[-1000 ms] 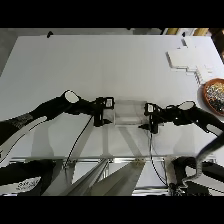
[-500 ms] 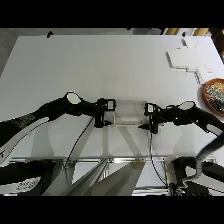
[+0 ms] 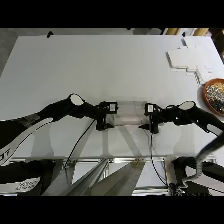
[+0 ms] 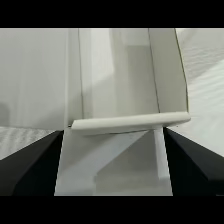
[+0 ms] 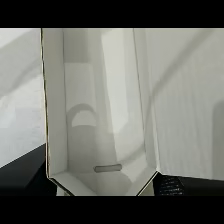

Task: Fold the box and place the chain.

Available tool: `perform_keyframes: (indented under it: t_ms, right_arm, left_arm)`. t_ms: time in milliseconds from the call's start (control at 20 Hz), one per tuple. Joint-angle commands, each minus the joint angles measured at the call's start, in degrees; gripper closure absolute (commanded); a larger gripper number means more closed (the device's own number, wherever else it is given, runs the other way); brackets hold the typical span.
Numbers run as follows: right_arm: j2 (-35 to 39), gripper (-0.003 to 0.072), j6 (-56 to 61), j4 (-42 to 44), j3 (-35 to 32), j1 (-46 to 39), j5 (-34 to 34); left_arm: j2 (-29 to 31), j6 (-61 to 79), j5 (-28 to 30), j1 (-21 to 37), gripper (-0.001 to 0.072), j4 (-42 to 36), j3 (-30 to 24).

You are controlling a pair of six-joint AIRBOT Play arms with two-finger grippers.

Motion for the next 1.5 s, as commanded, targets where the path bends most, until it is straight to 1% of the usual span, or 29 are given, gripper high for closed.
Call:
perform_keyframes:
  t_ms: [0, 350, 650, 800, 1000, 1050, 1100, 1200, 1250, 1300, 1350, 1450]
  right_arm:
    - [0.0, 0.0246, 0.3, 0.2, 0.0, 0.0, 0.0]
    - [0.0, 0.0246, 0.3, 0.2, 0.0, 0.0, 0.0]
    - [0.0, 0.0246, 0.3, 0.2, 0.0, 0.0, 0.0]
    - [0.0, 0.0246, 0.3, 0.2, 0.0, 0.0, 0.0]
    - [0.0, 0.0246, 0.3, 0.2, 0.0, 0.0, 0.0]
    - [0.0, 0.0246, 0.3, 0.2, 0.0, 0.0, 0.0]
    - [0.0, 0.0246, 0.2, 0.2, 0.0, 0.0, 0.0]
    - [0.0, 0.0246, 0.3, 0.2, 0.0, 0.0, 0.0]
    - [0.0, 0.0246, 0.3, 0.2, 0.0, 0.0, 0.0]
    - [0.0, 0.0246, 0.3, 0.2, 0.0, 0.0, 0.0]
    - [0.0, 0.0246, 0.3, 0.2, 0.0, 0.0, 0.0]
    - [0.0, 0.0246, 0.3, 0.2, 0.0, 0.0, 0.0]
  left_arm:
    - [-0.5, -0.1, -0.2, -0.9, 0.0014, -1.7, 0.0]
    - [-0.7, 1.4, 0.0, -1.0, 0.0015, -1.8, 0.0]
    - [-2.7, 1.4, 1.1, -2.0, 0.0016, -3.7, 0.0]
    - [-2.7, 1.4, 1.8, -2.2, 0.0017, -5.8, 0.0]
    - [-2.7, 1.4, 1.9, -2.0, 0.002, -6.4, 0.0]
    - [-2.7, 1.4, 1.9, -2.0, 0.0035, -6.4, 0.0]
    - [-2.7, 1.4, 1.9, -2.0, 0.0103, -6.4, 0.0]
    - [-2.7, 1.4, 1.9, -2.0, 0.0181, -6.4, 0.0]
    - [-2.7, 1.4, 2.3, -2.0, 0.0283, -6.4, 0.0]
    - [-2.7, 1.4, 2.8, -2.0, 0.0359, -6.3, 0.0]
    - [-2.7, 1.4, 3.3, -2.1, 0.0408, -6.2, 0.0]
    - [-2.7, 1.1, 3.2, -2.1, 0.0422, -6.2, 0.0]
